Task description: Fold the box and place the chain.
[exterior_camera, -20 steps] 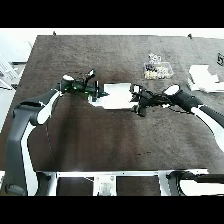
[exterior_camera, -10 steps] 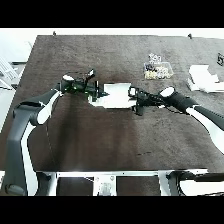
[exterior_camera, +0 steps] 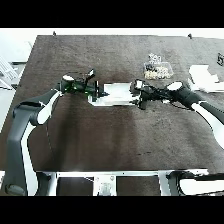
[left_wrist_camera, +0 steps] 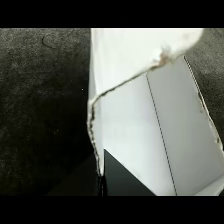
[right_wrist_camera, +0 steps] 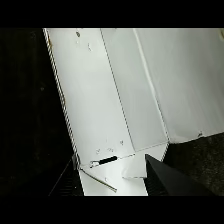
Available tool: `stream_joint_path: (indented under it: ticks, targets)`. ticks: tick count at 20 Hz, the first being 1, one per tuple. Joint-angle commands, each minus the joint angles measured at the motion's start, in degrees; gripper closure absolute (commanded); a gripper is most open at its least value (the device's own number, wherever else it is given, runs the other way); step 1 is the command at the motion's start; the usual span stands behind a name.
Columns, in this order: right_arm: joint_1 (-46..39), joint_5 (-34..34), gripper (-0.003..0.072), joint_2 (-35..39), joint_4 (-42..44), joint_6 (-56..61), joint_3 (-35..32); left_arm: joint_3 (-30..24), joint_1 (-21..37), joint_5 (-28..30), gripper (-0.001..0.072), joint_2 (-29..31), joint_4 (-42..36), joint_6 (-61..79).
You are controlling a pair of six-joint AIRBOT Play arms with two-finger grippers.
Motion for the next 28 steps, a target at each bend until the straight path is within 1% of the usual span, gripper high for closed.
stream_joint_path:
  ticks: [1,3,5,8,10,14,19,22,26,28]
  targets:
    - [-0.52,0.96,0.0165,-0.76,0.83,-2.29,0.57,0.00,-0.02,0.00,0.0690,-0.04,-0.02,0.02]
    - [-0.55,1.18,0.0165,-1.77,1.46,-3.06,0.81,0.00,-0.02,0.00,0.0690,-0.04,-0.04,0.02]
    - [-0.63,1.11,0.0133,-2.29,1.97,-4.83,0.94,0.00,-0.02,0.00,0.0690,-0.04,-0.02,0.02]
    - [-2.47,2.93,0.0133,-2.36,5.46,-6.49,1.88,0.00,-0.02,0.02,0.0690,-0.04,-0.04,0.02]
    - [-4.07,5.55,0.0081,-2.64,6.45,-6.88,3.02,0.00,-0.02,0.02,0.0690,-0.04,-0.04,0.02]
    - [-5.05,10.91,0.0081,-5.73,6.67,-6.82,6.47,0.00,-0.02,0.02,0.0690,-0.04,-0.02,0.02]
    - [-5.09,12.70,0.0080,-9.75,6.62,-7.10,9.29,0.00,-0.02,0.00,0.0690,-0.04,-0.04,0.02]
    - [-5.79,14.93,0.0080,-12.11,6.56,-6.40,12.22,0.00,-0.02,0.00,0.0690,-0.04,-0.02,0.02]
    - [-6.93,17.99,0.0079,-14.08,6.40,-5.53,15.06,0.00,-0.02,0.02,0.0690,-0.04,-0.04,0.02]
    - [-7.17,18.34,0.0079,-14.93,5.73,-5.33,16.04,0.00,-0.02,0.00,0.0690,-0.04,-0.04,0.02]
